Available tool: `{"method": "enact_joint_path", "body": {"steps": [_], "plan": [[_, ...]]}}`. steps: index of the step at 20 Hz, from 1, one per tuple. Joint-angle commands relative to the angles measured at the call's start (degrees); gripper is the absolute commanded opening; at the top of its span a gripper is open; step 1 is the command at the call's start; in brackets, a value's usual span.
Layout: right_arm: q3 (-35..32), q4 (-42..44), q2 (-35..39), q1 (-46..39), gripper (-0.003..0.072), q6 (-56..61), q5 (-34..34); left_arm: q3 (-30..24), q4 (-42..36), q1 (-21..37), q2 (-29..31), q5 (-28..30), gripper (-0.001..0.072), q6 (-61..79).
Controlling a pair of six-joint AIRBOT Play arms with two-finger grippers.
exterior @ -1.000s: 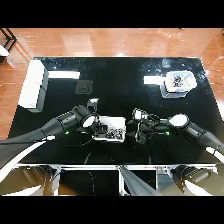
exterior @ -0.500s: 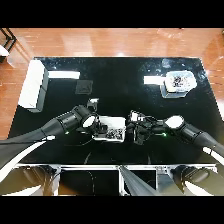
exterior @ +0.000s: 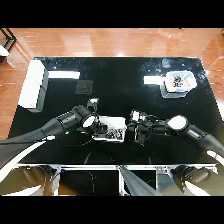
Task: Fold the box and place the chain.
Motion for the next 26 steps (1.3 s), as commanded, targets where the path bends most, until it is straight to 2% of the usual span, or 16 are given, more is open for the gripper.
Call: {"method": "enact_joint_path", "body": {"steps": [1, 4, 13, 14, 16, 17, 18, 21, 23, 24, 26], "plan": [[0.17, -1.42, 7.13, -0.79, 0.0021, 9.49, 1.01, -0.02, 0.00, 0.04, 0.00, -0.04, 0.0027, 0.02], [1.88, 1.60, 11.02, -0.07, 0.0021, 13.38, 8.92, -0.02, 0.00, 0.04, 0.00, -0.02, 0.0027, 0.02], [1.97, 5.53, 10.99, 6.64, 0.0022, 15.28, 3.74, -0.02, -0.17, 0.04, 0.00, -0.04, 0.0026, 0.02], [1.97, 5.42, 10.95, 6.60, 0.0073, 16.04, 3.32, -0.02, -0.20, 0.04, 0.00, -0.02, 0.0026, 0.02], [1.97, 3.26, 10.97, 6.45, 0.0487, 16.50, -0.15, -0.02, -0.20, 0.04, 0.00, -0.04, 0.0027, 0.02], [1.97, 2.43, 10.97, 6.01, 0.0610, 16.81, -2.01, -0.02, -0.22, 0.04, 0.00, -0.04, 0.0027, 0.02], [1.97, 1.86, 10.97, 5.07, 0.0677, 17.14, -2.93, -0.02, -0.22, 0.04, 0.00, -0.07, 0.0027, 0.02], [1.97, -4.98, 10.99, -0.13, 0.0674, 17.73, 1.31, -0.02, -0.44, 0.04, 0.00, -0.13, 0.0027, 0.02], [1.92, -16.11, 10.86, -2.21, 0.0674, 17.70, 5.81, -0.02, -0.44, 0.04, 0.00, -0.11, 0.0027, 0.02], [1.68, -20.68, 10.32, -2.21, 0.0674, 17.70, 5.38, -0.02, -0.42, 0.04, 0.00, -0.09, 0.0027, 0.02], [0.37, -17.94, 7.41, -1.90, 0.0673, 14.67, 1.18, -0.02, -0.42, 0.04, 0.00, -0.07, 0.0027, 0.02]]}}
